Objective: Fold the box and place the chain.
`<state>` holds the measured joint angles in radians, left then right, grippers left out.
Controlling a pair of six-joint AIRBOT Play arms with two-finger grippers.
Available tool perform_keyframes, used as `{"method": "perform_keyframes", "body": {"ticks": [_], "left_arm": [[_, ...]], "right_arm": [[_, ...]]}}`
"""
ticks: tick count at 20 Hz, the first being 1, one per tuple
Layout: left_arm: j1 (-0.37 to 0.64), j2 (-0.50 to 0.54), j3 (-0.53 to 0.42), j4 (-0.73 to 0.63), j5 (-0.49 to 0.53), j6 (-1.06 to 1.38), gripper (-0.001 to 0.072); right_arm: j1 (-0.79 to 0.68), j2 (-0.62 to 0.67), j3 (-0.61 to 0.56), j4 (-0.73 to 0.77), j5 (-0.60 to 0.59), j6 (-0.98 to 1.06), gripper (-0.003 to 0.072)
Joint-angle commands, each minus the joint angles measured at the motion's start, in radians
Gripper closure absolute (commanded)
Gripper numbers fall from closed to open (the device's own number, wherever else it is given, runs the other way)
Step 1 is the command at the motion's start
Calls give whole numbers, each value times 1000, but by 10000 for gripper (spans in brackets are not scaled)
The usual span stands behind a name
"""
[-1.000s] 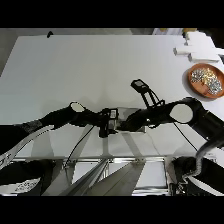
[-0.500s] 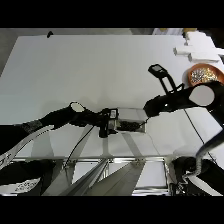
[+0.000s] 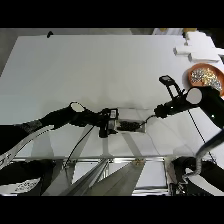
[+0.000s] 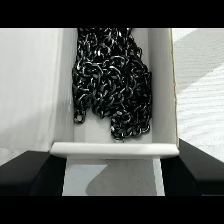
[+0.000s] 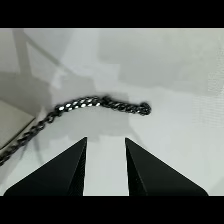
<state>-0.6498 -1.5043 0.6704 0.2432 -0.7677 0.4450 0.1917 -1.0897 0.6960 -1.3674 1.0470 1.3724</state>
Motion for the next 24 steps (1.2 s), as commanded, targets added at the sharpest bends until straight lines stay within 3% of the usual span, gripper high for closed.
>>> {"method": "perform_keyframes", "body": {"ticks": [1,10,12,16,20,24], "left_arm": [[0,0,0,0,0,0,643],[0,0,0,0,0,0,643],[0,0,0,0,0,0,643],[0,0,0,0,0,0,643],[0,0,0,0,0,0,643],[0,0,0,0,0,0,643]], "right_arm": [[-10,-65,-39,-13,-81,19,405],[-10,-112,-39,-54,-169,116,413],[-10,-116,-39,-55,-168,118,454],[-10,-143,-42,-54,-119,169,460],[-10,-145,-46,-54,-87,167,659],[-10,-63,-46,-55,-86,164,672]]}}
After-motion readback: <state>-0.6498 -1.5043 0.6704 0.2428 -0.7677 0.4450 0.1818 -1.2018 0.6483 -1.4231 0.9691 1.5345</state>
